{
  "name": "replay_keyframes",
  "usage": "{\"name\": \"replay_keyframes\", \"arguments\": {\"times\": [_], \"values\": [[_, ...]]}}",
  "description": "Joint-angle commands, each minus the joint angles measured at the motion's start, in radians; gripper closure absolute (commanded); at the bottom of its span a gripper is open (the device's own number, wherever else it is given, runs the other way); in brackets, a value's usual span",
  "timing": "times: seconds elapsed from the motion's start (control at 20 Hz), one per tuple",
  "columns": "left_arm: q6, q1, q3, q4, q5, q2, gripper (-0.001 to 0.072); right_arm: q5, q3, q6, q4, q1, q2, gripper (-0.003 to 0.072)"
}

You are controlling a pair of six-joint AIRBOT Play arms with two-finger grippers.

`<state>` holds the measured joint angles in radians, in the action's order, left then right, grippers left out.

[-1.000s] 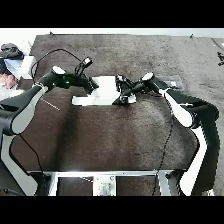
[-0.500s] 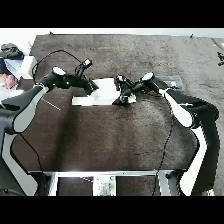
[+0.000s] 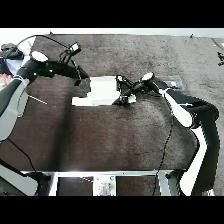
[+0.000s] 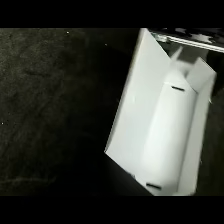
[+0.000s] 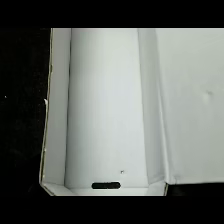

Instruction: Fold the box and place the chain.

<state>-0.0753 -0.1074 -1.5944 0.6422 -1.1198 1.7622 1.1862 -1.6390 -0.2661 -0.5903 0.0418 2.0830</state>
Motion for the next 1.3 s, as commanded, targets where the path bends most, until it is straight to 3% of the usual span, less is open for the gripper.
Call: {"name": "replay_keyframes", "arguments": {"times": [0.0, 0.05, 0.2, 0.35, 0.45, 0.8, 1.25], "values": [[0.046, 0.012, 0.005, 0.152, -0.151, -0.031, 0.0314, 0.000, 0.000, 0.001, 0.000, 0.001, 0.000, 0.0384], [0.057, 0.006, 0.021, 0.201, -0.162, -0.031, -0.0011, 0.000, 0.000, 0.001, 0.000, 0.000, 0.000, 0.0384], [0.113, -0.012, 0.106, 0.252, -0.081, -0.031, -0.0003, 0.000, 0.000, 0.001, 0.000, 0.001, 0.000, 0.0384], [0.212, -0.037, 0.206, 0.256, 0.063, -0.031, -0.0004, 0.000, 0.000, 0.001, 0.000, 0.000, 0.000, 0.0384], [0.216, -0.040, 0.234, 0.217, 0.090, -0.031, -0.0004, 0.000, 0.000, 0.001, 0.000, 0.000, 0.000, 0.0384], [0.287, -0.041, 0.251, 0.101, 0.104, 0.006, -0.0003, 0.000, 0.000, 0.001, 0.000, 0.001, 0.000, 0.0384], [0.285, -0.094, 0.251, 0.173, 0.160, 0.033, -0.0002, 0.000, 0.000, 0.001, 0.000, 0.000, 0.000, 0.0384]]}}
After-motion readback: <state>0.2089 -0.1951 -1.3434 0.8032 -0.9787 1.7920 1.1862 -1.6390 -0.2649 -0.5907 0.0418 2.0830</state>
